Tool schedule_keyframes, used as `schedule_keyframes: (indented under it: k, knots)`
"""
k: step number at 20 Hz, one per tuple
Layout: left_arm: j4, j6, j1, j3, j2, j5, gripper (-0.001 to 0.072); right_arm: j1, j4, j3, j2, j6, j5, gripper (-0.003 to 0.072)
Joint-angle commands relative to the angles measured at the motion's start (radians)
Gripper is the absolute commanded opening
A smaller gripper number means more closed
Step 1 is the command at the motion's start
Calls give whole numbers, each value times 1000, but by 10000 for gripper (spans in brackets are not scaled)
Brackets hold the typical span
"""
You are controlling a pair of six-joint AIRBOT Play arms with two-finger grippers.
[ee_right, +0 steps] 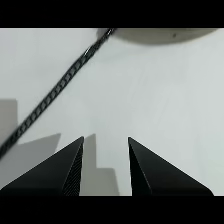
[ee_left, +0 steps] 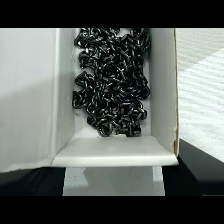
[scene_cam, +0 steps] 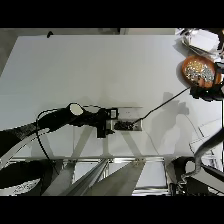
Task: Fold the box and place the chain.
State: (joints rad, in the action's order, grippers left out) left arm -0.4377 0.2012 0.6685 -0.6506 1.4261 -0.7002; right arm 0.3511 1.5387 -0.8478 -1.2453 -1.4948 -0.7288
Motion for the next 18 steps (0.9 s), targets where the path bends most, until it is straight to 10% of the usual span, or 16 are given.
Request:
schedule_keyframes:
  k: [1, 11, 15, 18]
  knots:
    - [0, 0, 0, 0, 0, 0, 320, 25, 1, -103, -167, -53, 97, 312]
    - [0, 0, 0, 0, 0, 0, 320, 24, -186, -128, -320, 11, 253, 299]
    - [0, 0, 0, 0, 0, 0, 320, 23, -187, -128, -338, 11, 271, 12]
    - [0, 0, 0, 0, 0, 0, 320, -14, -185, -128, -277, 79, 267, 11]
